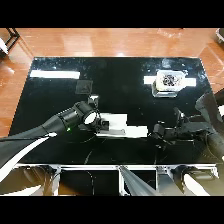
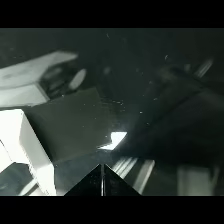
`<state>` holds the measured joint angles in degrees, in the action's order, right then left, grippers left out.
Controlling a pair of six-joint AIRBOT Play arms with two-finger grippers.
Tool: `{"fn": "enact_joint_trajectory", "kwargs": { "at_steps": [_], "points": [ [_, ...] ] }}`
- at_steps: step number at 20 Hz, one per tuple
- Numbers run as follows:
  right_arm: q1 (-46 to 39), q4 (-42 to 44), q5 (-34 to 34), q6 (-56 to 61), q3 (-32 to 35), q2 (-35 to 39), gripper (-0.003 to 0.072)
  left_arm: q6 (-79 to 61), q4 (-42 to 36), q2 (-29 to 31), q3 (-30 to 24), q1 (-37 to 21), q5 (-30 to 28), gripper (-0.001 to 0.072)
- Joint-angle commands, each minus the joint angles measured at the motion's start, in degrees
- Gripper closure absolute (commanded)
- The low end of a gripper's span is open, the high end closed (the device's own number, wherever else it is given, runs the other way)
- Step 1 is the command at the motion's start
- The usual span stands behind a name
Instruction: Fold the box and place the chain.
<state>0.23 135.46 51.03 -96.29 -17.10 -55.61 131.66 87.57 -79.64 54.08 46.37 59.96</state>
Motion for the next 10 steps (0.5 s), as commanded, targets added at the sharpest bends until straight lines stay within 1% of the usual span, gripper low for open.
{"fn": "enact_joint_trajectory", "kwargs": {
  "at_steps": [1,3,5,6,7,8,9,10],
  "points": [
    [4.5,8.7,-3.5,-2.1,-0.7,-7.3,0.0666,0.0,0.0,0.0,0.0,0.0,-0.1,0.0688],
    [7.8,9.6,-5.3,-2.1,-3.7,-9.6,0.0665,0.0,0.0,0.0,0.0,0.0,-0.2,0.0688],
    [9.5,10.2,-4.1,-2.1,-6.6,-11.1,0.0657,0.0,0.0,0.0,0.0,0.0,-0.2,0.0688],
    [10.3,10.2,-2.9,-2.4,-8.0,-11.4,0.0503,0.0,0.0,0.0,0.0,0.0,-0.2,0.0688],
    [10.7,10.1,-1.4,-3.1,-9.2,-11.4,0.0372,0.0,0.0,0.0,0.0,0.0,-0.2,0.0688],
    [10.7,10.0,0.5,-3.8,-10.4,-11.4,0.0288,0.0,0.0,0.0,0.0,0.0,-0.2,0.0688],
    [10.7,10.0,2.2,-4.7,-11.5,-11.4,0.0188,0.0,0.0,0.0,0.0,0.0,-0.2,0.0688],
    [10.7,9.9,3.8,-5.2,-12.5,-11.4,0.0113,0.0,0.0,0.0,0.0,0.0,-0.4,0.0688]
  ]
}}
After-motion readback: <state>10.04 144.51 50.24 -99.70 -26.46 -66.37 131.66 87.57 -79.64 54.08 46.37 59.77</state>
